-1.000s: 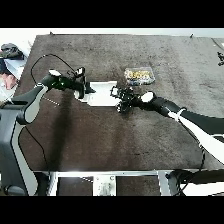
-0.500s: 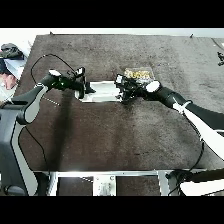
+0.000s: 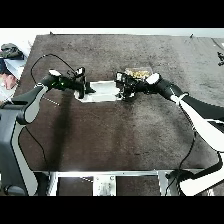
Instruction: Fold the box and place the chain.
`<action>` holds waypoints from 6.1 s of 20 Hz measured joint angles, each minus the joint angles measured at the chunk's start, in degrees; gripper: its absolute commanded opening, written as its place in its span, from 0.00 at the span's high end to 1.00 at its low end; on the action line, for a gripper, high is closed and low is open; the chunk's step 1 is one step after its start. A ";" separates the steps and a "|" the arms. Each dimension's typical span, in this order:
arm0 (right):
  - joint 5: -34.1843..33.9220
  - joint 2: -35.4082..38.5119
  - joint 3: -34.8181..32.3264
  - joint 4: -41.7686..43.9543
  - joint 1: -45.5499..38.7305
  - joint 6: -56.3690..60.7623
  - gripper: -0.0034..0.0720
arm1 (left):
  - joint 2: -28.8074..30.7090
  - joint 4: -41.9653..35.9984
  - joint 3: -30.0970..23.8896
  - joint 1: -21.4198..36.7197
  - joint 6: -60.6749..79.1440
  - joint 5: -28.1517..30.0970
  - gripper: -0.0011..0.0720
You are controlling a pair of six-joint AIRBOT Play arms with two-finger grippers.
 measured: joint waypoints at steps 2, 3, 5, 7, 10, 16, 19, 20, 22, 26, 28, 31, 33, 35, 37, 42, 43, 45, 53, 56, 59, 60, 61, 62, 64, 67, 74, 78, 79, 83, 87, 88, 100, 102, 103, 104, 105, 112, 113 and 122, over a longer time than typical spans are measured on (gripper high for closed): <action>1.49 -0.98 1.42 -0.22 -0.55 0.07 0.16 | 0.00 -0.04 0.00 0.00 0.00 0.00 0.97; 2.34 -1.49 2.12 -0.22 -0.85 0.28 0.17 | 0.00 -0.04 0.00 0.00 0.00 0.00 0.97; 4.44 -2.75 3.93 -0.35 -1.42 0.72 0.17 | 0.00 -0.04 0.00 0.00 0.00 -0.02 0.97; 6.64 -4.39 5.97 -0.44 -1.84 1.33 0.17 | 0.00 -0.04 0.00 0.00 0.00 -0.02 0.97; 9.73 -6.91 8.96 -0.55 -2.58 2.19 0.17 | 0.00 -0.07 0.00 0.02 0.00 -0.02 0.97; 17.99 -12.74 15.76 0.02 -4.00 2.16 0.17 | 0.00 -0.07 0.00 0.02 0.00 -0.02 0.97; 21.94 -15.82 19.15 0.81 -4.24 1.75 0.17 | 0.00 -0.07 0.00 0.02 0.02 -0.07 0.97; 23.04 -16.70 20.09 1.14 -4.31 1.70 0.17 | 0.00 -0.07 0.00 0.02 0.02 -0.07 0.97; 24.90 -18.27 21.62 1.70 -4.31 1.55 0.17 | 0.00 -0.07 0.00 0.02 0.02 -0.09 0.97; 26.75 -20.11 22.99 2.47 -4.26 1.25 0.17 | 0.02 -0.07 0.00 0.02 0.02 -0.09 0.97; 27.10 -20.68 23.26 2.71 -4.26 1.16 0.17 | 0.02 -0.07 0.00 0.02 0.02 -0.09 0.97; 27.43 -21.38 23.45 2.84 -4.24 1.09 0.18 | 0.02 -0.07 0.00 0.02 0.02 -0.09 0.97; 27.50 -21.64 23.50 2.84 -4.24 0.96 0.18 | 0.02 -0.07 0.00 0.02 0.02 -0.09 0.97; 27.52 -21.75 23.52 2.86 -4.24 0.57 0.18 | 0.02 -0.07 0.00 0.02 0.02 -0.09 0.97; 27.52 -21.86 23.52 2.89 -4.24 0.20 0.18 | 0.02 -0.07 0.00 0.02 0.02 -0.07 0.97; 27.45 -21.86 23.50 2.82 -3.80 -0.44 0.18 | 0.02 -0.04 0.00 0.02 0.02 -0.07 0.97; 27.28 -21.86 23.50 2.82 -3.65 -0.63 0.18 | 0.02 -0.07 0.00 0.02 0.02 -0.07 0.97; 26.82 -21.86 23.50 2.82 -3.56 -0.90 0.18 | 0.02 -0.07 0.00 0.02 0.02 -0.07 0.97; 26.16 -22.16 23.54 3.02 -3.65 -1.09 0.23 | 0.02 -0.07 0.00 0.02 0.02 -0.07 0.97; 26.40 -22.93 23.63 3.26 -3.65 -0.90 0.23 | 0.02 -0.04 0.00 0.02 0.02 -0.07 0.97; 26.64 -23.43 23.65 3.39 -3.69 -0.85 0.33 | 0.02 -0.07 0.00 0.02 0.02 -0.04 0.97; 26.75 -23.54 23.67 3.41 -3.69 -0.83 0.37 | 0.02 -0.07 0.00 0.02 0.02 -0.07 0.97; 26.80 -23.61 23.67 3.50 -3.74 -0.81 0.44 | 0.02 -0.07 0.00 0.02 0.02 -0.04 0.97; 26.88 -23.67 23.67 3.69 -3.80 -0.79 0.47 | 0.02 -0.07 0.00 0.02 0.02 -0.07 0.97; 26.93 -23.74 23.67 3.78 -3.91 -0.72 0.48 | 0.02 -0.07 0.00 0.02 0.02 -0.04 0.97; 26.77 -23.76 23.67 3.89 -4.02 -0.68 0.53 | 0.02 -0.07 0.00 0.02 0.02 -0.04 0.97; 25.68 -23.76 23.67 3.93 -4.07 -0.66 0.53 | 0.02 -0.07 0.00 0.02 0.02 -0.04 0.97; 25.44 -23.76 23.67 3.93 -4.07 -0.66 0.53 | 0.02 -0.07 0.00 0.02 0.00 -0.02 0.97; 25.40 -23.76 23.67 3.93 -4.07 -0.66 0.53 | 0.02 -0.07 0.00 0.02 0.00 -0.02 0.97; 25.29 -23.76 23.67 3.93 -4.07 -0.63 0.53 | 0.02 -0.07 0.00 0.02 0.00 -0.02 0.97; 25.22 -23.76 23.67 3.96 -4.07 -0.63 0.53 | 0.02 -0.07 0.00 0.02 0.00 -0.04 0.95; 25.18 -23.76 23.67 3.96 -4.07 -0.63 0.53 | 0.02 -0.13 0.00 0.02 0.02 -0.07 0.67; 24.85 -23.78 23.67 3.89 -4.04 -0.63 0.53 | 3.72 -2.08 0.33 5.25 -3.13 -7.34 0.50; 24.87 -23.78 23.67 3.91 -4.04 -0.63 0.53 | 5.33 -2.69 0.33 6.82 -4.59 -10.16 0.86; 24.87 -23.78 23.67 3.91 -4.04 -0.63 0.53 | 6.14 -3.21 0.37 7.37 -5.35 -11.56 0.98; 24.90 -23.78 23.67 3.91 -4.04 -0.66 0.53 | 6.97 -3.19 0.35 7.85 -6.01 -13.07 0.98; 24.90 -23.78 23.69 3.91 -4.04 -0.66 0.53 | 7.93 -3.21 0.28 8.09 -6.62 -14.25 0.98; 24.94 -23.78 23.69 3.91 -4.04 -0.66 0.53 | 19.45 -3.89 -8.90 5.70 -8.52 -10.62 0.98; 24.96 -23.78 23.69 3.91 -4.04 -0.66 0.53 | 20.90 -3.89 -11.50 4.79 -8.44 -8.76 0.98; 25.05 -23.78 23.69 3.93 -4.04 -0.66 0.53 | 22.03 -4.46 -22.14 -4.44 -10.54 8.11 0.97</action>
